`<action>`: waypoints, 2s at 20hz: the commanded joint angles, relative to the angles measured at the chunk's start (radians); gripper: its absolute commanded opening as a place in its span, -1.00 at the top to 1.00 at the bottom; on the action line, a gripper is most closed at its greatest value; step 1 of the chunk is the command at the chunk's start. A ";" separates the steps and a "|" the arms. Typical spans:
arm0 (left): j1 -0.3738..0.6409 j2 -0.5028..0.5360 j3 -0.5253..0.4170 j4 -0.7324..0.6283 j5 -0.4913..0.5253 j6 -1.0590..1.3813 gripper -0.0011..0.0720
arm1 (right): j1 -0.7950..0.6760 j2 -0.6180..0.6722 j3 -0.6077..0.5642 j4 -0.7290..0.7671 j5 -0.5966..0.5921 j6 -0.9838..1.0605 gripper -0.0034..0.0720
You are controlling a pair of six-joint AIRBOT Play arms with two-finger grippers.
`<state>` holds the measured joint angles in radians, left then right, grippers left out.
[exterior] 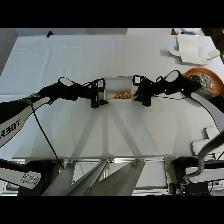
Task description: Fold the box and place the chain.
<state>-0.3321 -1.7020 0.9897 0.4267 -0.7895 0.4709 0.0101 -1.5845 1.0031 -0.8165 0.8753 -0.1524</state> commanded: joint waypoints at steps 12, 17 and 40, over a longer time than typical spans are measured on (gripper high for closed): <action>0.000 0.000 0.000 0.000 0.000 0.000 0.26 | 0.005 0.023 -0.001 0.061 0.025 0.025 0.79; 0.000 0.000 0.000 0.000 0.000 0.000 0.26 | 0.005 0.102 -0.001 0.061 0.037 0.042 0.79; 0.000 0.000 0.000 0.000 0.000 0.000 0.26 | -0.034 -0.240 0.817 0.104 0.425 1.107 0.51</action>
<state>-0.3321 -1.7020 0.9897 0.4267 -0.7895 0.4706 -0.0349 -1.7069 1.6909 -0.7452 1.3048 0.7361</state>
